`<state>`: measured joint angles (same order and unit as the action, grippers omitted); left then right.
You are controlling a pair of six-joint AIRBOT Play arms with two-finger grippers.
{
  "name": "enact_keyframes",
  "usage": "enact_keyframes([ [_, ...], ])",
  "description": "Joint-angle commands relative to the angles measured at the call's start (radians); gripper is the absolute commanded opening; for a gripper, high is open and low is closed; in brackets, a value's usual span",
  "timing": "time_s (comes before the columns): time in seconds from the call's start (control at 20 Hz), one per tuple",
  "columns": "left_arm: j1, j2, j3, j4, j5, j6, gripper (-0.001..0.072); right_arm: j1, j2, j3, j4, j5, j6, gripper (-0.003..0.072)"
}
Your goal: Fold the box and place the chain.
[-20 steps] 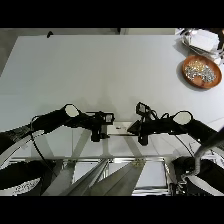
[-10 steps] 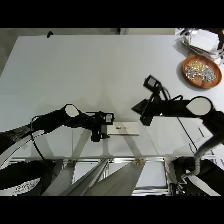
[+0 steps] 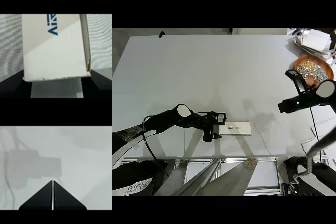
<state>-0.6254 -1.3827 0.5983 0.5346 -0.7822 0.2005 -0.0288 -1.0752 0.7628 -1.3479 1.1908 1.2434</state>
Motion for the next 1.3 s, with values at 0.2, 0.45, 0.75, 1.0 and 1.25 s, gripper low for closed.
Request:
enact_keyframes([
  [0.2,0.0,0.002,0.0,-0.003,0.0,0.001,0.0274,-0.06,-0.206,0.003,-0.087,0.212,0.249,0.0008],
  [0.45,0.0,0.002,0.0,-0.003,-0.026,-0.002,0.0273,-0.06,-0.206,0.003,-0.08,0.212,0.253,0.0008],
  [0.75,0.003,0.064,0.0,0.004,0.044,-0.11,0.0005,-0.06,-0.206,0.003,-0.058,0.212,0.253,0.0008],
  [1.0,0.027,0.25,0.0,0.185,0.233,-0.405,0.0004,-0.06,-0.206,0.003,-0.057,0.204,0.252,0.0008],
  [1.25,0.316,0.43,0.0,0.482,0.282,-0.902,0.0003,-0.06,-0.206,0.003,-0.057,0.185,0.252,0.0008],
])
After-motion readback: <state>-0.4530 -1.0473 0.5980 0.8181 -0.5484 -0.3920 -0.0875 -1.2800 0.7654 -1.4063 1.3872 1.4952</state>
